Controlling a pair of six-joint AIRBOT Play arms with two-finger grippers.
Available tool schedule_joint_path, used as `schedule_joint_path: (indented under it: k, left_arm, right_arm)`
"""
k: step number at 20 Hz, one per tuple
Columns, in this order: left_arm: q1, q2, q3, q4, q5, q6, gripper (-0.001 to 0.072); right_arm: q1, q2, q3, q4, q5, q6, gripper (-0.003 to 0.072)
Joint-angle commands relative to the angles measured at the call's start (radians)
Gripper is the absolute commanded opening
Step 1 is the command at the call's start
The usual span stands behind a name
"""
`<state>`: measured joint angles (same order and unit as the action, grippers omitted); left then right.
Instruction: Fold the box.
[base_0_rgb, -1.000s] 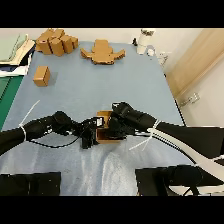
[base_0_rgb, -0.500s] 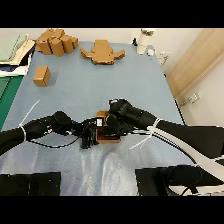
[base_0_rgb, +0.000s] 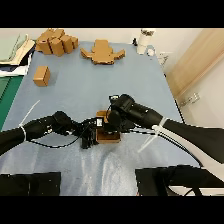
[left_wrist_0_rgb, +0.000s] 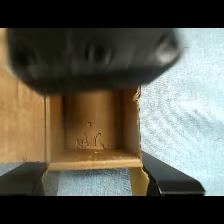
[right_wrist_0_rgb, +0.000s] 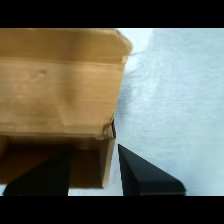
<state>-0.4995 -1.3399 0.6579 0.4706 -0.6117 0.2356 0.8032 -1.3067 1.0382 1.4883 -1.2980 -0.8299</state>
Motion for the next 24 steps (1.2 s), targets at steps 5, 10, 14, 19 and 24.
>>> schedule_joint_path:
  k: [5, 10, 14, 19, 24]
  left_arm:
    - [0.0, 0.0, 0.0, 0.0, 0.0, 0.0, 0.0468]
    - [0.0, 0.0, 0.0, 0.0, 0.0, 0.0, 0.0468]
    - [0.0, 0.0, 0.0, 0.0, 0.0, 0.0, 0.0468]
    - [0.0, 0.0, 0.0, 0.0, 0.001, 0.0, 0.0468]
    - [0.0, 0.0, 0.0, 0.0, 0.001, 0.0, 0.0468]
  right_arm:
    - [-0.085, 0.182, 0.001, -0.113, -0.118, -0.02, 0.0192]
    - [-0.541, 0.051, -0.008, 0.18, 0.136, -0.399, 0.0005]
    - [-0.86, -0.179, -0.008, 1.089, 0.094, -1.009, 0.0005]
    - [-0.788, -0.276, 0.003, 1.122, 0.08, -1.139, 0.0005]
    - [-0.626, -0.273, 0.003, 1.098, -0.034, -1.296, 0.0005]
